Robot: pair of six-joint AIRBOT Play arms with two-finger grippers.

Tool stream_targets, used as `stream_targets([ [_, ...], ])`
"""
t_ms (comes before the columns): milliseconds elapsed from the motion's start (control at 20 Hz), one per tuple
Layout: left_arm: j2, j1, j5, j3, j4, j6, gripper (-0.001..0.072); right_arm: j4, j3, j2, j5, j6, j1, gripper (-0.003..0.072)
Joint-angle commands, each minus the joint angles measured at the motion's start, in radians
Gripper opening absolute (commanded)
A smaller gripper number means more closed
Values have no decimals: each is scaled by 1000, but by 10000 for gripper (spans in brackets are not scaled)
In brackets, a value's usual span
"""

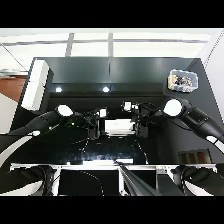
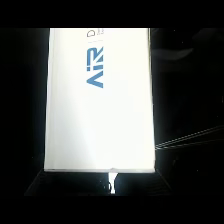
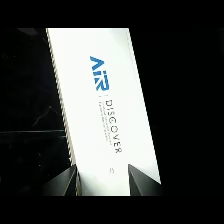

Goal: Fold the box and place the chain.

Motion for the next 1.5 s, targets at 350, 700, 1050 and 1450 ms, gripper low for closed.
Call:
stream_targets([
  [350, -1, 0, 1, 0, -1, -1, 465, 0, 27, 24, 40, 98, 3, 363],
  [700, -1, 0, 1, 0, -1, -1, 464, -3, 70, 70, 86, 270, -8, 361],
  [1050, -1, 0, 2, 0, 0, -1, 465, 156, -1, 58, 126, 681, -124, 18],
  [1450, -1, 0, 1, 0, -1, -1, 464, 409, -16, -113, 30, 718, -87, 19],
])
